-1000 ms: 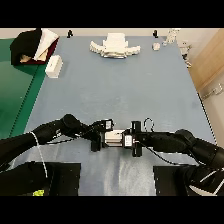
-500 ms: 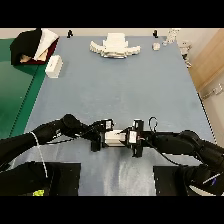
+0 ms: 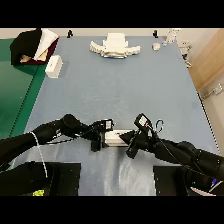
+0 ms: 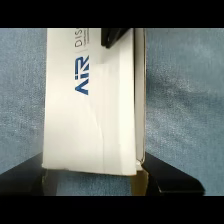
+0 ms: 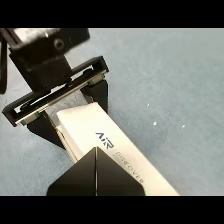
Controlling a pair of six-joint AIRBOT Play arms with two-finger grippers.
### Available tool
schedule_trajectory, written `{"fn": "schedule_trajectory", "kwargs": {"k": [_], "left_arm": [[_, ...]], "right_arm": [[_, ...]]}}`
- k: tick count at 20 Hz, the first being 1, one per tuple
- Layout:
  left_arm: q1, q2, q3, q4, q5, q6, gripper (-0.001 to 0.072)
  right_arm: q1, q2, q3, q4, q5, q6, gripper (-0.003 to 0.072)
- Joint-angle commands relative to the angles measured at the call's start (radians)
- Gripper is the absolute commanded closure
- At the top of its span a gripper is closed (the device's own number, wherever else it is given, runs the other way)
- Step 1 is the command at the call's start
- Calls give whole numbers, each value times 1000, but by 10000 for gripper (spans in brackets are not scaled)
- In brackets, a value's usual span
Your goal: Fold the box.
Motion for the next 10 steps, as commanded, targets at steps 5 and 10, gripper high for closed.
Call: {"fn": "schedule_trajectory", "kwargs": {"k": [5, 10], "left_arm": [[0, 0, 1, 0, 0, 0, 246], [0, 0, 1, 0, 0, 0, 246]], "right_arm": [[82, -83, -66, 11, 174, 74, 683], [92, -119, -66, 11, 166, 82, 683]]}}
